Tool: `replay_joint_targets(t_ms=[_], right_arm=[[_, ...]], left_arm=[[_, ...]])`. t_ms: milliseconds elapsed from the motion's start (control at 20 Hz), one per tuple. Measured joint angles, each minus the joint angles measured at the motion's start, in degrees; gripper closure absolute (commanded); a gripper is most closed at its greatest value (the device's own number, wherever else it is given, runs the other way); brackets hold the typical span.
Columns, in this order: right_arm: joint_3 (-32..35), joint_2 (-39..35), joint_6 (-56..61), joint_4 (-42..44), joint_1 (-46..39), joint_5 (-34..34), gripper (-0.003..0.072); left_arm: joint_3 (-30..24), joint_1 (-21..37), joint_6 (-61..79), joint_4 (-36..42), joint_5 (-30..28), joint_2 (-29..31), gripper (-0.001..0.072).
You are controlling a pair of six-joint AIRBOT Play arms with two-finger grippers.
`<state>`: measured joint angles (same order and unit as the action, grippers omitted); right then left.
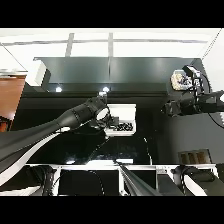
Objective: Fold the box and place the chain.
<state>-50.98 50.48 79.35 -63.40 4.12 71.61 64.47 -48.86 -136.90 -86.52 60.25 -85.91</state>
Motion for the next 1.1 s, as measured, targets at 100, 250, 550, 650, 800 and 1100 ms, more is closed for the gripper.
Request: replay_joint_targets(t_ms=[100,250,550,650,800,1100], right_arm=[[0.00,-0.02,-0.26,0.02,-0.02,-0.57,0.0357],[0.00,-0.02,-0.39,0.09,-0.02,-2.08,0.0357],[0.00,-0.02,-0.48,0.15,-0.02,-4.22,0.0357],[0.00,-0.02,-0.48,0.24,-0.02,-4.87,0.0357],[0.00,-0.02,-0.42,0.48,-0.02,-5.33,0.0356],[0.00,-0.02,1.03,0.57,-0.02,-5.77,0.0357]], left_arm=[[0.92,0.00,1.60,-0.79,0.00,1.84,0.0292],[0.42,0.04,7.43,-4.90,2.78,6.84,0.0292],[-15.98,12.24,18.53,-6.36,2.36,20.65,0.0291],[-21.29,18.64,33.92,7.19,-1.73,22.58,0.0290],[-26.21,25.16,65.72,27.96,-4.83,23.04,-0.0010],[-28.57,25.33,123.10,41.51,-10.54,20.20,-0.0010]])
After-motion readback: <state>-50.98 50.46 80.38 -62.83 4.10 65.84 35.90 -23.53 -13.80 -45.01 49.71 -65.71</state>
